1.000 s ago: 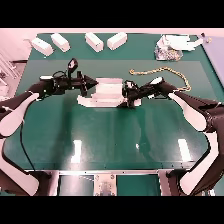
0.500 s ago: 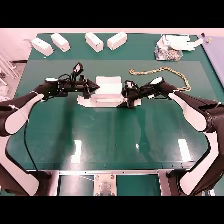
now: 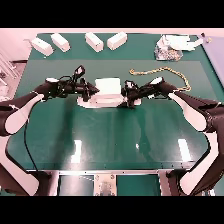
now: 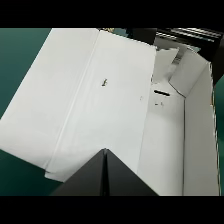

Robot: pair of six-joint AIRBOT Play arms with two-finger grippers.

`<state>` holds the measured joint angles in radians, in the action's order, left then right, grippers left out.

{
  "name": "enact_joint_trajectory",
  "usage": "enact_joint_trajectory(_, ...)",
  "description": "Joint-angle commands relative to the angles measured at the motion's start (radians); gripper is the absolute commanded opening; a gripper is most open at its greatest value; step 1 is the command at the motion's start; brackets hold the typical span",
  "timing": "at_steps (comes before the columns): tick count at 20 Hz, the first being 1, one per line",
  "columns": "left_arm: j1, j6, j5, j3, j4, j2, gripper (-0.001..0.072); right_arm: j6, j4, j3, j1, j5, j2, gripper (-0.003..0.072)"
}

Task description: Fold the box and place the chain.

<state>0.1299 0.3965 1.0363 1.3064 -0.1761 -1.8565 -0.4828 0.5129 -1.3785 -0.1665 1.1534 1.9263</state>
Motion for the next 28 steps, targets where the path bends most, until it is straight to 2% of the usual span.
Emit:
enact_joint_trajectory(1,0.0,0.002,0.002,0.0,-0.015,0.0,0.0017,0.0,0.0,0.0,0.0,0.0,0.0,0.0586)
enact_joint_trajectory(7,0.0,0.034,-0.004,0.0,-0.01,0.0,0.0018,0.0,-0.001,0.0,0.0,0.0,0.0,0.0587)
enact_joint_trajectory(10,0.0,0.121,0.028,0.0,0.021,0.005,0.0018,0.0,0.0,0.0,0.0,0.0,0.0,0.0587)
enact_joint_trajectory(12,0.0,0.189,0.044,0.0,0.058,0.026,0.0018,0.0,0.0,0.0,0.0,0.0,0.0,0.0587)
enact_joint_trajectory(15,-0.011,0.2,0.067,0.0,0.03,0.08,0.002,0.0,0.0,0.0,0.0,0.0,0.0,0.0587)
enact_joint_trajectory(16,-0.027,0.212,0.093,0.0,0.007,0.101,0.0159,0.0,0.0,0.0,0.0,0.0,0.0,0.0587)
enact_joint_trajectory(17,-0.042,0.21,0.117,0.0,-0.01,0.119,0.0396,0.0,0.0,0.0,0.0,0.0,0.0,0.0587)
enact_joint_trajectory(18,-0.063,0.179,0.154,0.0,-0.03,0.132,0.0513,0.0,0.0,0.0,0.0,0.0,0.0,0.0587)
enact_joint_trajectory(22,-0.142,0.012,0.282,0.0,-0.228,0.153,0.0513,0.0,0.0,0.0,0.0,0.0,0.0,0.0587)
enact_joint_trajectory(24,-0.137,-0.088,0.259,-0.001,-0.369,0.152,0.0513,0.0,0.0,0.0,0.0,0.0,0.0,0.0587)
enact_joint_trajectory(28,-0.059,-0.189,0.155,-0.001,-0.478,0.14,0.0514,0.0,0.0,0.0,0.0,0.0,0.0,0.0587)
